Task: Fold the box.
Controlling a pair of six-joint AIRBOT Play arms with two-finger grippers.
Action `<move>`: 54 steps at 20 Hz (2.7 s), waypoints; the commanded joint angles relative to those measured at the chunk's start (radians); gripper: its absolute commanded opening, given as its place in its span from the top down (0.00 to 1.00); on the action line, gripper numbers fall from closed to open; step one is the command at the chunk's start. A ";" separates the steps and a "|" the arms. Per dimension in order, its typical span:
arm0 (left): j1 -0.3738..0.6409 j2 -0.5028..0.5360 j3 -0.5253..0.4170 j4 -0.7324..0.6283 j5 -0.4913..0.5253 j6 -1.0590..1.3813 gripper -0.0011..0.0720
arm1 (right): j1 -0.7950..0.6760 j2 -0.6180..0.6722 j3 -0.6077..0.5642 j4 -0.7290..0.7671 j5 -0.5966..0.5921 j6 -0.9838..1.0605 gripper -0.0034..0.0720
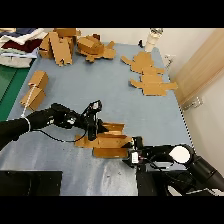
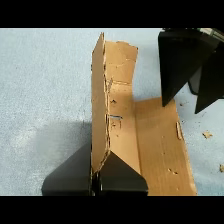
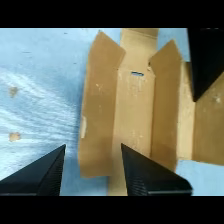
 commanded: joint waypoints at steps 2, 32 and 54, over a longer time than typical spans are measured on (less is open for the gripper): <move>0.000 -0.001 0.000 0.000 0.000 0.000 0.97 | 0.001 -0.022 0.000 -0.006 -0.066 -0.035 0.21; 0.000 -0.001 0.000 0.000 -0.001 0.000 0.97 | 0.001 -0.114 0.002 0.013 -0.182 -0.040 0.22; 0.000 -0.001 0.000 0.000 0.000 0.000 0.97 | -0.002 -0.101 0.001 0.052 -0.290 0.145 0.21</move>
